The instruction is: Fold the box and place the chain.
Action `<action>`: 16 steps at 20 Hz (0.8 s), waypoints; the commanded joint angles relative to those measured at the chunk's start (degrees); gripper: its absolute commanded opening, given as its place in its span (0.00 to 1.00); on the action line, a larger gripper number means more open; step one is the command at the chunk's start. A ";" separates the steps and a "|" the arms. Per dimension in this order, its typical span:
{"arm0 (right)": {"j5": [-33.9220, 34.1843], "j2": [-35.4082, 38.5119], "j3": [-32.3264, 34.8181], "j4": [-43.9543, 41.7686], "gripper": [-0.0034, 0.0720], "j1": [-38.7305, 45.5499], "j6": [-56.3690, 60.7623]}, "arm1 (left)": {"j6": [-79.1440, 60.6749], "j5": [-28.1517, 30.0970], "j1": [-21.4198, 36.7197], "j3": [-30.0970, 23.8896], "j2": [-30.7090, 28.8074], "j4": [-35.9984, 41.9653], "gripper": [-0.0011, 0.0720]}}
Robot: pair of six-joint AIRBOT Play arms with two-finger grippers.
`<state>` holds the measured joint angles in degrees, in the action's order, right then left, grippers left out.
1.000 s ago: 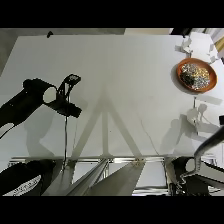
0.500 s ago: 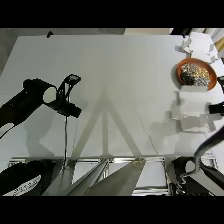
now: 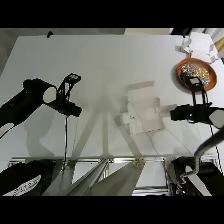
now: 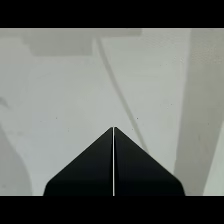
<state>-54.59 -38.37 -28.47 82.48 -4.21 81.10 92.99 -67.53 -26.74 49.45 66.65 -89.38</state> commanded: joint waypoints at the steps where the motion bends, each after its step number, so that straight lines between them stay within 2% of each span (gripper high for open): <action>1: 3.15 2.23 4.13 -4.92 0.06 -7.58 1.66 | -0.20 1.97 0.04 -0.02 0.07 0.00 0.05; 2: 3.76 2.21 4.37 -4.92 0.06 -9.07 2.25 | -0.52 3.85 0.04 -0.02 0.15 0.52 0.24; 3: 4.46 2.16 4.39 -4.92 0.06 -10.43 3.34 | -3.45 6.56 0.04 -0.02 0.39 3.19 0.51; 4: 5.18 2.10 4.42 -4.94 0.06 -11.58 4.24 | -9.73 10.56 0.04 -0.02 0.90 10.12 0.63; 7: 7.54 2.08 4.42 -4.94 0.06 -14.27 4.42 | -36.63 18.38 0.04 -0.02 4.20 41.81 0.63; 9: 7.78 2.05 4.42 -4.94 0.06 -15.17 4.39 | -48.48 18.45 0.07 -0.02 7.61 55.39 0.64; 10: 7.74 2.03 4.42 -4.96 0.06 -15.26 4.39 | -51.47 18.14 0.07 0.00 9.77 59.49 0.70; 12: 7.93 2.03 4.42 -4.92 0.06 -15.26 4.39 | -53.62 17.79 0.04 0.00 14.16 62.05 0.74; 13: 7.98 2.03 4.42 -4.92 0.06 -15.26 4.39 | -54.38 17.75 0.07 0.00 15.89 62.29 0.82; 16: 7.98 2.05 4.42 -4.92 0.06 -15.26 4.37 | -58.38 17.00 0.04 0.00 19.61 65.29 0.83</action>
<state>-46.89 -36.38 -24.10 77.60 -19.22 85.47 41.76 -50.15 -26.72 49.45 82.30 -31.18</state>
